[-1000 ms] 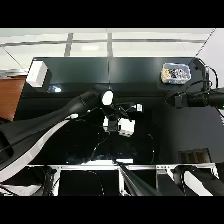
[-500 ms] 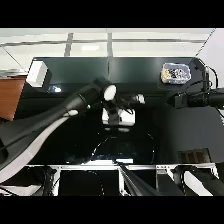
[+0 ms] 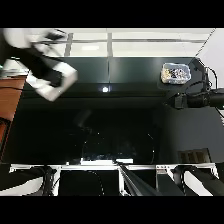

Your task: Fold the box and place the chain.

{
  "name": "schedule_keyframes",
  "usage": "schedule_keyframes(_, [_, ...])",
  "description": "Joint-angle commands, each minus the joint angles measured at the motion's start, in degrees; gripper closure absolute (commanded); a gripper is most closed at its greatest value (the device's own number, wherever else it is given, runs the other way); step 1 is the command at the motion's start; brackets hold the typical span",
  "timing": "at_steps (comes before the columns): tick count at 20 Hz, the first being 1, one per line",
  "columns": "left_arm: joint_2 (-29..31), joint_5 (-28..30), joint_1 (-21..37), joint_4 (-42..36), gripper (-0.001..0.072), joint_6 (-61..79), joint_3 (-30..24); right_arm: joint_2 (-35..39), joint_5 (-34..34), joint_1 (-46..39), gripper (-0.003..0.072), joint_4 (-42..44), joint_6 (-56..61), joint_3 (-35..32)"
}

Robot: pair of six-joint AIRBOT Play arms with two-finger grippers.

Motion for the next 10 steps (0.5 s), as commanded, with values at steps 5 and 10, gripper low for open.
schedule_keyframes(5, [-2.93,-1.68,29.94,-6.40,0.0446,-4.92,0.33,0.02,-1.29,0.00,0.0673,0.04,0.92,0.04])
schedule_keyframes(10, [-12.00,0.42,35.34,-6.93,0.0437,-3.52,0.33,0.02,-1.60,0.00,0.0673,0.04,2.67,0.04])
